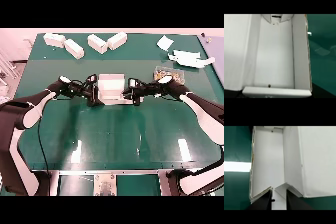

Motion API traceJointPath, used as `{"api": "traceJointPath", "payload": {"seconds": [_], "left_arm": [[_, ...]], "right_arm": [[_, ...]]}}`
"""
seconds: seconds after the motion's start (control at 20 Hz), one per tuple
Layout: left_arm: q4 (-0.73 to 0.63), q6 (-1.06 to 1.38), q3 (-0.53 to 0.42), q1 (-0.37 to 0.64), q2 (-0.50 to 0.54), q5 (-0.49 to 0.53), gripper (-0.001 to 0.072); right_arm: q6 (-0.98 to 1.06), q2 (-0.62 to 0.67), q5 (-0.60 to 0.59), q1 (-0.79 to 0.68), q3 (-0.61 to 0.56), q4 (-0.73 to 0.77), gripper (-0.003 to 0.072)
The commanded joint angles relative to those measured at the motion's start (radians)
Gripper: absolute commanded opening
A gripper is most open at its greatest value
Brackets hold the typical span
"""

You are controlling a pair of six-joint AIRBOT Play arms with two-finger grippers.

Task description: Fold the box and place the chain.

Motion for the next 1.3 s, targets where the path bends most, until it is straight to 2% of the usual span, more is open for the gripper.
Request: {"api": "traceJointPath", "payload": {"seconds": [0.0, 0.2, 0.25, 0.35, 0.4, 0.5, 0.6, 0.75, 0.8, 0.85, 0.95, 1.0, 1.25], "left_arm": [[0.005, 0.004, 0.0, 0.0, 0.0, -0.008, 0.0627], [0.004, 0.004, 0.0, 0.0, 0.0, -0.007, 0.0627], [0.004, 0.004, 0.0, 0.0, 0.0, -0.007, 0.0627], [0.004, 0.004, 0.0, 0.0, 0.0, -0.007, 0.0627], [0.005, 0.004, 0.0, 0.0, 0.0, -0.007, 0.0627], [0.005, 0.004, 0.0, 0.0, 0.0, -0.008, 0.0627], [0.004, 0.004, 0.0, 0.0, 0.0, -0.007, 0.0628], [0.005, 0.004, 0.0, 0.0, 0.0, -0.007, 0.0627], [0.005, 0.004, 0.0, 0.0, 0.0, -0.007, 0.0627], [0.004, 0.004, 0.0, 0.0, 0.0, -0.007, 0.0627], [0.004, 0.004, 0.0, 0.0, 0.0, -0.007, 0.0627], [0.005, 0.004, 0.0, 0.0, 0.0, -0.007, 0.0627], [0.004, 0.004, 0.0, 0.0, 0.0, -0.007, 0.0628]], "right_arm": [[0.096, 0.045, 0.007, -0.026, 0.002, -0.026, 0.0134], [0.257, 0.098, 0.007, -0.059, 0.002, -0.151, 0.0102], [0.316, 0.117, 0.007, -0.073, 0.002, -0.182, 0.0013], [0.435, 0.161, -0.001, -0.113, 0.002, -0.198, 0.0003], [0.543, 0.179, -0.046, -0.137, 0.002, -0.198, 0.0004], [0.724, 0.185, -0.128, -0.197, 0.018, -0.208, 0.0041], [0.806, 0.174, -0.127, -0.255, 0.064, -0.218, 0.0162], [0.929, 0.13, -0.121, -0.316, 0.18, -0.29, 0.0198], [0.989, 0.098, -0.088, -0.332, 0.236, -0.328, 0.0205], [1.032, 0.053, -0.002, -0.346, 0.304, -0.351, 0.0209], [1.087, -0.044, 0.138, -0.364, 0.422, -0.356, 0.034], [1.107, -0.089, 0.165, -0.365, 0.467, -0.361, 0.0381], [1.192, -0.16, 0.171, -0.362, 0.5, -0.455, 0.0391]]}}
